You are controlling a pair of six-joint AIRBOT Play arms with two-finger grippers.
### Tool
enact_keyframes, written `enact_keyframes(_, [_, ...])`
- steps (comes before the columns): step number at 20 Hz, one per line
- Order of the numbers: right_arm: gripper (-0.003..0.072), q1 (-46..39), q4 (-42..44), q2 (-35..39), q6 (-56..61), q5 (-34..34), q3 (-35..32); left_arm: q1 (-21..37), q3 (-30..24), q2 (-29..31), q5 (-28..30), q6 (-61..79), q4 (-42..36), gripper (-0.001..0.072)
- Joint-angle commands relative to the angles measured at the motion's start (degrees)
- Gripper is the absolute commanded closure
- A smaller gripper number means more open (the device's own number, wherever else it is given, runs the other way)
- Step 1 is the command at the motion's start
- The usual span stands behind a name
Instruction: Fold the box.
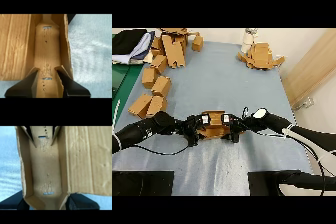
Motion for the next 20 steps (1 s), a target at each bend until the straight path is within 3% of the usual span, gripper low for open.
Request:
enact_keyframes(1, [0.0156,0.0,0.0,0.0,0.0,0.0,0.0,0.0,0.1,0.0,0.0,0.0,-0.4,0.0326])
enact_keyframes(4, [0.0156,0.0,0.0,0.0,0.0,0.0,0.0,0.0,0.1,0.0,1.5,-0.1,-0.3,0.0328])
enact_keyframes(5, [0.0156,0.0,0.0,0.0,0.0,0.0,0.0,0.1,0.1,0.1,3.1,-0.1,-0.3,0.0398])
enact_keyframes(6, [0.0156,0.0,0.0,0.0,0.0,0.0,0.0,0.3,0.1,0.5,5.2,-0.2,0.1,0.0542])
enact_keyframes(8, [0.0156,0.0,0.0,0.0,0.0,0.0,0.0,1.3,0.1,1.6,8.1,-1.1,0.4,0.0696])
enact_keyframes(10, [0.0156,0.0,0.0,0.0,0.0,0.0,0.0,3.8,0.0,3.1,8.0,-8.6,5.0,0.0696])
enact_keyframes(13, [0.0156,0.0,0.0,0.0,0.0,0.0,0.0,7.8,0.1,7.0,5.6,-26.8,19.4,0.0696])
enact_keyframes(17, [0.0156,0.0,0.0,0.0,0.0,0.0,0.0,9.9,0.0,15.8,-7.6,-42.6,28.3,0.0696])
enact_keyframes(20, [0.0156,0.0,0.0,0.0,0.0,0.0,0.0,11.6,0.0,19.9,-9.9,-76.4,40.9,0.0696])
